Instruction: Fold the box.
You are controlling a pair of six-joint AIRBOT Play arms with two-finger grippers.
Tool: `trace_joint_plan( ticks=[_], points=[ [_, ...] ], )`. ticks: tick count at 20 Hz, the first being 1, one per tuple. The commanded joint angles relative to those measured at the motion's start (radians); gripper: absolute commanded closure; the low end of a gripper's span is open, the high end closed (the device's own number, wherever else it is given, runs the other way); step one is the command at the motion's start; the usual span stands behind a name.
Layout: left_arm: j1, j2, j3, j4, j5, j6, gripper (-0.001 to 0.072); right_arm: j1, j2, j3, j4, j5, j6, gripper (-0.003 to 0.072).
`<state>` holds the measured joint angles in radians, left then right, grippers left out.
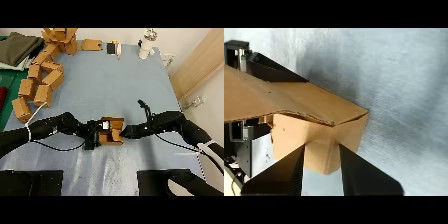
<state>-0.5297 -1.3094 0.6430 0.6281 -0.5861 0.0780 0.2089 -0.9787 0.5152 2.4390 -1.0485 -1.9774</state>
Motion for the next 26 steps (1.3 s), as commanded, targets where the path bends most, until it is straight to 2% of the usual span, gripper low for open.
trace_joint_plan(
  ticks=[1,3,6,8,12,18,20,21,22,23,25,26],
  points=[
    [0.0,-0.001,0.0,0.0,0.0,0.0,0.0257,0.144,-0.006,0.043,-0.208,0.064,0.216,0.0345],
    [0.0,-0.001,0.0,0.0,0.0,0.0,0.0257,0.246,-0.013,0.111,-0.46,0.053,0.46,0.0346],
    [0.0,-0.001,0.0,0.0,0.0,0.0,0.0257,0.401,-0.054,0.231,-0.674,0.025,0.753,0.0346],
    [0.0,-0.001,0.0,0.0,0.0,0.0,0.0257,0.49,-0.124,0.319,-0.787,-0.051,0.905,0.0346],
    [0.0,-0.001,0.0,0.0,0.0,0.0,0.0258,0.581,-0.287,0.449,-0.887,-0.207,1.043,0.0346],
    [0.0,-0.001,0.0,0.0,0.0,0.0,0.0257,0.599,-0.421,0.477,-0.897,-0.243,1.088,0.0347],
    [0.0,-0.001,0.0,0.0,0.0,0.0,0.0257,0.599,-0.431,0.477,-0.915,-0.241,1.088,0.0426],
    [0.0,-0.001,0.0,0.0,0.0,0.0,0.0258,0.599,-0.431,0.477,-0.92,-0.238,1.09,0.0427],
    [0.0,-0.001,0.0,0.0,0.0,0.0,0.0257,0.599,-0.431,0.477,-0.922,-0.233,1.091,0.0507],
    [0.0,-0.001,0.0,0.0,0.0,0.0,0.0257,0.599,-0.431,0.477,-0.922,-0.234,1.09,0.0541],
    [0.0,-0.001,0.0,0.0,0.0,0.0,0.0257,0.599,-0.431,0.477,-0.922,-0.233,1.089,0.0664],
    [0.0,-0.001,0.0,0.0,0.0,0.0,0.0258,0.599,-0.431,0.477,-0.921,-0.231,1.087,0.0681]
  ],
)
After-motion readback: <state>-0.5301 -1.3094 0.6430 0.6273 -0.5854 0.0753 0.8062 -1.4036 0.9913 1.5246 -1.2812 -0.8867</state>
